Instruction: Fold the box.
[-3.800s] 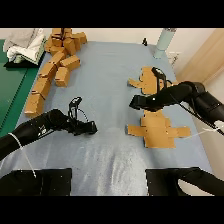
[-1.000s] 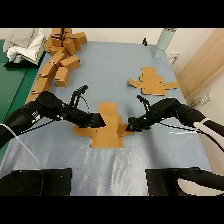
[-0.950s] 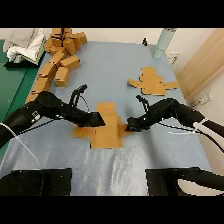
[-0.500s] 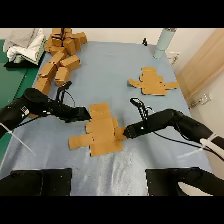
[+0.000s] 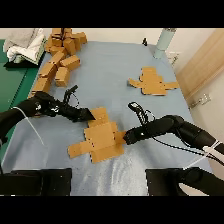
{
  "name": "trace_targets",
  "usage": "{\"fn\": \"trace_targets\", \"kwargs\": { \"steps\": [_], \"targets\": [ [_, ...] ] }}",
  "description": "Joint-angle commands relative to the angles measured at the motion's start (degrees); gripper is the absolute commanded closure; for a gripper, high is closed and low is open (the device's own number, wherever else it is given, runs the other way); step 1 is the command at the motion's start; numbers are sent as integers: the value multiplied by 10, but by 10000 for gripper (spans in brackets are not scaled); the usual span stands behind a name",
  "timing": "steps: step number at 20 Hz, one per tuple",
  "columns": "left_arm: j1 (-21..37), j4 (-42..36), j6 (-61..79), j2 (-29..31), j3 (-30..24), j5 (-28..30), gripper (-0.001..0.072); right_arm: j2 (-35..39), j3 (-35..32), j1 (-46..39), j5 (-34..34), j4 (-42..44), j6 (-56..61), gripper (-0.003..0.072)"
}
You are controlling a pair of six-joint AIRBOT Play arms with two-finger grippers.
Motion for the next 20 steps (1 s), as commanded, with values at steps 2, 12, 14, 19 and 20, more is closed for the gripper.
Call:
{"fn": "trace_targets", "kwargs": {
  "steps": [2,12,14,19,20],
  "targets": [
    [1,-84,116,-73,15,-129,297,2,-1,2,-1,-3,1,678],
    [2,-64,136,-77,18,-176,543,1,-1,2,-2,-17,4,678],
    [1,-64,139,-77,18,-177,544,1,-1,2,-1,-18,4,678],
    [1,-51,140,-77,18,-187,554,1,-1,2,-1,-32,6,678],
    [1,-51,142,-77,18,-187,695,1,-1,2,0,-32,5,678]
  ]
}}
